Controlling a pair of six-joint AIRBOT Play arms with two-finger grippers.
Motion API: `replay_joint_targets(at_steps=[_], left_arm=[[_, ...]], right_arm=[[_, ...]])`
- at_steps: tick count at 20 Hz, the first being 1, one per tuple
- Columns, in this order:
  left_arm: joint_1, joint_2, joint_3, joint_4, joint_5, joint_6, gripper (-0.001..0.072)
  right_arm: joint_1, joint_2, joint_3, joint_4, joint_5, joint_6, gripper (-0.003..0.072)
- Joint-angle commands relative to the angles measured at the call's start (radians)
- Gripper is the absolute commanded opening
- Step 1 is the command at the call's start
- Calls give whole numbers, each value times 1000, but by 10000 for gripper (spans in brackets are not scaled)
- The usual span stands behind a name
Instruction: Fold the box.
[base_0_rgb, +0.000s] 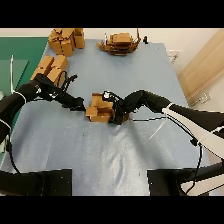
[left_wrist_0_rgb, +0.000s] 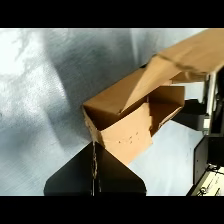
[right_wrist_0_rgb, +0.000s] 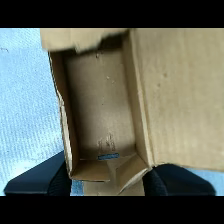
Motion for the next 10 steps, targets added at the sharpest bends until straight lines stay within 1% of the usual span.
replay_joint_targets(at_steps=[1, 2, 3, 7, 10], left_arm=[[-6, 5, 12, -44, -24, 27, 45], [-18, 5, 12, -42, -34, 32, 294], [-32, 5, 12, -39, -39, 32, 406], [-67, 5, 12, -40, -16, 31, 409], [-89, 5, 12, -22, 20, -22, 411]], right_arm=[[-1, 0, 0, 0, 0, 0, 156], [-1, 0, 0, 0, 1, 0, 156], [-1, 0, 0, 0, 1, 0, 156], [-1, 0, 0, 0, 1, 0, 156], [-1, 0, 0, 0, 1, 0, 156]])
